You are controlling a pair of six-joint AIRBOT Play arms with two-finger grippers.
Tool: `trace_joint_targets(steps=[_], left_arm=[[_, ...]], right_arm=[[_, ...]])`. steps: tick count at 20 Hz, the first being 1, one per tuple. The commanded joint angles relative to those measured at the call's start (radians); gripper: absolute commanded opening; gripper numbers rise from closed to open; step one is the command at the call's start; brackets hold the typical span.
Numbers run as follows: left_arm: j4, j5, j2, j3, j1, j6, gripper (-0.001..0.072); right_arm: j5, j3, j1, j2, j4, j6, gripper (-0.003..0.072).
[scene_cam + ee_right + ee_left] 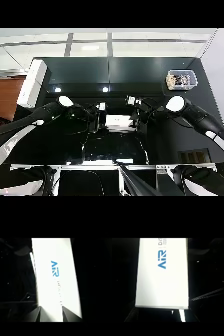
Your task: Fold the box and place the chain.
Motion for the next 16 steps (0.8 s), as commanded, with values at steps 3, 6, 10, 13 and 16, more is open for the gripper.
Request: trace_joint_targets(steps=[3,6,10,13,16], left_arm=[[0.0,0.0,0.0,0.0,0.0,0.0,0.0387],[0.0,0.0,0.0,0.0,0.0,0.0,0.0387],[0.0,0.001,0.0,0.0,0.0,0.0,0.0387],[0.0,0.0,0.0,0.0,0.0,0.0,0.0388],[0.0,0.0,0.0,0.0,0.0,0.0,0.0388]], right_arm=[[-0.004,0.039,-0.003,0.036,0.086,0.564,0.0067],[-0.002,0.02,-0.003,-0.01,0.132,0.862,0.0017],[-0.017,0.018,-0.004,-0.091,0.178,0.865,0.0017],[0.02,0.018,-0.003,-0.147,0.162,0.864,0.0017],[0.007,0.018,-0.004,-0.177,0.111,0.865,0.0017]])
